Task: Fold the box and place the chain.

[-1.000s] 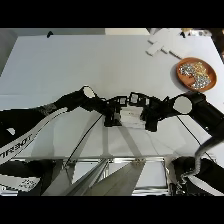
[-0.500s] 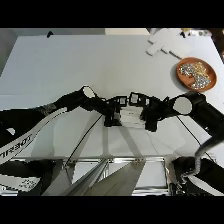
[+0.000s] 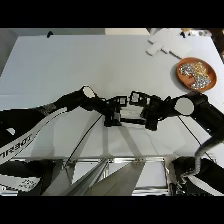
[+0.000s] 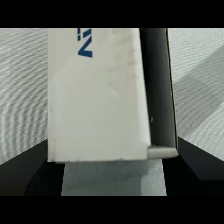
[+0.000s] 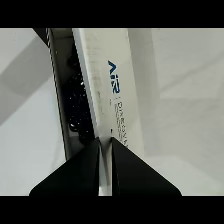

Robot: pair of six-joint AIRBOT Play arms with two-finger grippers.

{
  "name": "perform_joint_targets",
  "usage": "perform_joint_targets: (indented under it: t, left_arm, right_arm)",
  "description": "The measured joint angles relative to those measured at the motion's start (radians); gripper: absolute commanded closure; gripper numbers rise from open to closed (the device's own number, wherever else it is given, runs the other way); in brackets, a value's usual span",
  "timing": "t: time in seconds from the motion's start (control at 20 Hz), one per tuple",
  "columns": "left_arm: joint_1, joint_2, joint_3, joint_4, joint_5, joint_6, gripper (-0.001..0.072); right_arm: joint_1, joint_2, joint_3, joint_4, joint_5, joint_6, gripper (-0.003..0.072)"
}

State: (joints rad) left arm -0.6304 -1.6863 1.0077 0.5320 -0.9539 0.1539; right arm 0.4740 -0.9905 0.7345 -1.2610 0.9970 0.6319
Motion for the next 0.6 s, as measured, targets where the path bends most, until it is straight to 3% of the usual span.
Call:
perform_joint_targets:
  t: [0.6]
  left_arm:
    - [0.000, 0.000, 0.000, 0.003, -0.002, 0.004, 0.0539]
  right_arm:
    - [0.000, -0.009, -0.064, 0.082, 0.029, -0.004, 0.0612]
